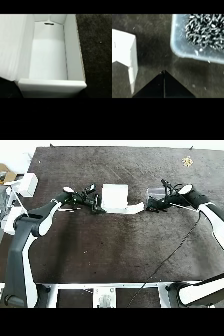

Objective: Fold the box and place the chain.

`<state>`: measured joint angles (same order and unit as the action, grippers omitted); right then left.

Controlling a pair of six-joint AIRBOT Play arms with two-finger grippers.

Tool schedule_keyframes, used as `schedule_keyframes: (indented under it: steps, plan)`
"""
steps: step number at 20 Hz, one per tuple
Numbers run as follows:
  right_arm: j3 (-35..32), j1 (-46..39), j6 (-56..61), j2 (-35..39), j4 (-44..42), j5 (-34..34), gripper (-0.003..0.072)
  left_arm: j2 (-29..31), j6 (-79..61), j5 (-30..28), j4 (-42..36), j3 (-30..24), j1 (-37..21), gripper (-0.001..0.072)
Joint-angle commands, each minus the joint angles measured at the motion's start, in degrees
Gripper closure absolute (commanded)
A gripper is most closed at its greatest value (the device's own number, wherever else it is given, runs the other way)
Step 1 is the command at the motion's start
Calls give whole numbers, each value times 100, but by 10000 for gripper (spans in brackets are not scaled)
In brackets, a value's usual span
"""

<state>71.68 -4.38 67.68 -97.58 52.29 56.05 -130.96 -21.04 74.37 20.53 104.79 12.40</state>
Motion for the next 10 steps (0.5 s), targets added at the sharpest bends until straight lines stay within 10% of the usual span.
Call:
schedule_keyframes:
  steps: [1,8,10]
  plan:
    - [-66,179,-236,-363,-605,-269,681,0,0,-2,0,2,0,358]
    - [-59,363,-964,-420,-1615,-337,680,0,0,0,0,2,0,358]
    - [-48,361,-988,-293,-1615,-280,346,0,0,0,0,2,0,358]
